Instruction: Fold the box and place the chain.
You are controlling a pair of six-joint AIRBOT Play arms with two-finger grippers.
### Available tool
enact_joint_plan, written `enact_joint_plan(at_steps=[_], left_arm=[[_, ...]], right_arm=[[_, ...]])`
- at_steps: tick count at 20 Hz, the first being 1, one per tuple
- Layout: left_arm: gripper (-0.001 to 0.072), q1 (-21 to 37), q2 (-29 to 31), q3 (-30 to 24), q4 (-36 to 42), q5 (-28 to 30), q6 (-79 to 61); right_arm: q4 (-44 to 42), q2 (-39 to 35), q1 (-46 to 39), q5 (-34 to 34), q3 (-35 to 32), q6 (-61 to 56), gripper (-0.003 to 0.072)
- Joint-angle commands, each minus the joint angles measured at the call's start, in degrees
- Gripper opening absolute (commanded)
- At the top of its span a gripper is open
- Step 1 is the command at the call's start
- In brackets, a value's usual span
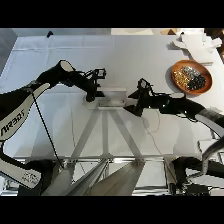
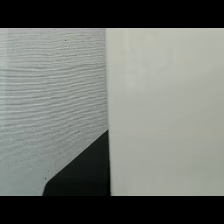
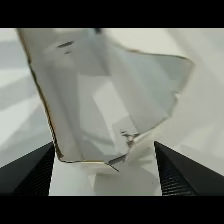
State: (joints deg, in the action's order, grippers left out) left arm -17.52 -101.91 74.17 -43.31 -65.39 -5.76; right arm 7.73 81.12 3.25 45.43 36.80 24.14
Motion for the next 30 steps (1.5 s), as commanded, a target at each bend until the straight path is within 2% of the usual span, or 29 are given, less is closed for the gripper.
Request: enact_joint_plan(at_steps=[1,8,12,15,17,21,25,30], left_arm=[[0.0012,-0.02,-0.04,0.0,-0.02,0.02,0.0],[0.0012,-0.02,-0.04,0.0,-0.02,0.02,0.0],[0.0012,-0.02,-0.04,0.0,-0.02,0.02,0.0],[0.0012,-0.02,-0.04,0.0,-0.02,0.02,0.0],[0.0012,-0.02,-0.04,0.0,-0.02,0.02,0.0],[0.0012,-0.02,-0.04,0.0,-0.02,0.02,0.0],[0.0012,-0.02,-0.04,0.0,-0.02,0.02,0.0],[0.0012,-0.02,-0.04,0.0,-0.02,0.02,0.0]], right_arm=[[7.32,3.06,-2.49,8.07,4.39,-1.6,0.069],[14.19,7.52,-2.84,11.26,11.41,0.52,0.069],[14.56,11.02,-2.84,15.61,13.88,2.97,0.069],[14.47,12.39,-2.84,15.74,15.47,2.71,0.069],[15.06,12.46,-2.84,14.49,15.69,0.28,0.069],[21.84,12.44,-2.84,14.56,15.69,-5.95,0.069],[21.24,12.37,-2.84,14.6,15.72,-7.67,0.069],[15.54,12.37,-2.84,14.32,15.72,-4.0,0.069]])
